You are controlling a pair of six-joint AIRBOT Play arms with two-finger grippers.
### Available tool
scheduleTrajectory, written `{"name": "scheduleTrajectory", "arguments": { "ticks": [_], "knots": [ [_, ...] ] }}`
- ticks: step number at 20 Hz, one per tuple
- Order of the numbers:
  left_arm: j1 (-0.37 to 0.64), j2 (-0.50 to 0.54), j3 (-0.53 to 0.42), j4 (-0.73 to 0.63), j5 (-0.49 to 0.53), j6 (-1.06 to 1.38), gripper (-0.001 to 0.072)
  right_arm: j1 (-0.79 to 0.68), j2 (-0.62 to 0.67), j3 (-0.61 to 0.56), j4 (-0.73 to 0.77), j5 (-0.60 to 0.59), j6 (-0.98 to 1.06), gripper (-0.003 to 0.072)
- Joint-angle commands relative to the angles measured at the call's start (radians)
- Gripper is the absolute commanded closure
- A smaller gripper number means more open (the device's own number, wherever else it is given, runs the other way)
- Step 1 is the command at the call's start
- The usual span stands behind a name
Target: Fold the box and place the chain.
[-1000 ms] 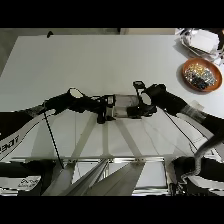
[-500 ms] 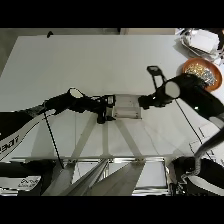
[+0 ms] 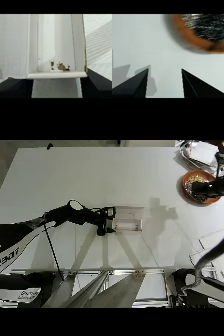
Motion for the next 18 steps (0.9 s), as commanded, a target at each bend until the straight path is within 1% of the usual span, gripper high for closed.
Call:
{"name": "scheduleTrajectory", "arguments": {
  "ticks": [1, 4, 7, 8, 11, 15, 18],
  "knots": [
    [0.000, 0.000, 0.000, 0.000, 0.000, 0.000, 0.0438, -0.148, -0.200, 0.136, 0.008, -0.029, -0.064, 0.0227],
    [0.000, 0.000, 0.000, 0.000, 0.000, 0.000, 0.0438, -0.127, -0.347, 0.239, 0.059, -0.031, -0.114, 0.0227],
    [0.000, 0.000, 0.000, 0.000, 0.001, 0.000, 0.0438, -0.101, -0.428, 0.262, 0.047, -0.051, -0.108, 0.0230],
    [0.000, 0.000, 0.000, 0.000, 0.000, 0.000, 0.0438, -0.101, -0.443, 0.262, 0.032, -0.070, -0.089, 0.0247],
    [0.000, 0.000, 0.000, 0.000, 0.000, 0.000, 0.0438, -0.118, -0.453, 0.262, -0.023, -0.126, -0.012, 0.0248],
    [0.000, 0.000, 0.000, 0.000, 0.000, 0.000, 0.0438, -0.130, -0.478, 0.262, -0.026, -0.130, -0.005, 0.0250],
    [0.000, 0.000, 0.000, 0.000, 0.000, 0.000, 0.0438, -0.130, -0.507, 0.262, 0.005, -0.110, -0.003, 0.0295]
  ]
}}
